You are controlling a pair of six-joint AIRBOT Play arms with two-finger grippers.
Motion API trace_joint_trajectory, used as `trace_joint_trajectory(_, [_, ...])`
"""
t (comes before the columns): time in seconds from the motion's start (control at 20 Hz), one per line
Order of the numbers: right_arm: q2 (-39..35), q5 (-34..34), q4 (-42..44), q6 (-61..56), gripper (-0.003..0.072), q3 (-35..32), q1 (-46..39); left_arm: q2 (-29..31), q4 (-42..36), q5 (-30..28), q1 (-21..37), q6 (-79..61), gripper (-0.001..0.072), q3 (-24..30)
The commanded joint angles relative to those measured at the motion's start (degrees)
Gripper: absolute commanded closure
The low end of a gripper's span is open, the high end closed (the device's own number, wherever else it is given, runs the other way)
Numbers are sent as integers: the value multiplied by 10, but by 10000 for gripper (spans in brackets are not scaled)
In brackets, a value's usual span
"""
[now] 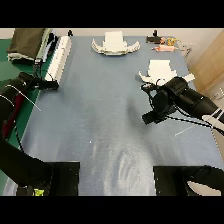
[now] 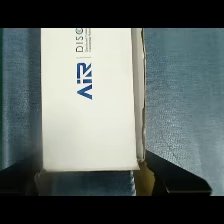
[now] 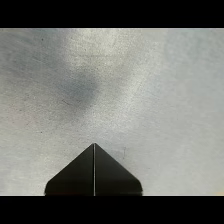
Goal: Fold the box.
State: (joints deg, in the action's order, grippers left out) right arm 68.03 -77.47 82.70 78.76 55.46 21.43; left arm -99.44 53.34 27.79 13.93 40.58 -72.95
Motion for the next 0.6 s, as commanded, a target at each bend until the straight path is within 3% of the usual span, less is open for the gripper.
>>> trace_joint_trajectory(0.0, [0,0,0,0,683,0,0,40,32,56,10,0,11,-2])
trace_joint_trajectory(0.4, [0,0,0,0,683,0,0,181,43,238,28,0,13,-2])
trace_joint_trajectory(0.45, [0,0,0,0,683,0,0,197,29,267,28,0,108,-2])
trace_joint_trajectory(0.5, [0,0,0,0,683,0,0,213,10,308,28,0,459,-2])
trace_joint_trajectory(0.55, [0,0,0,0,683,0,0,229,-7,349,28,-2,696,-2])
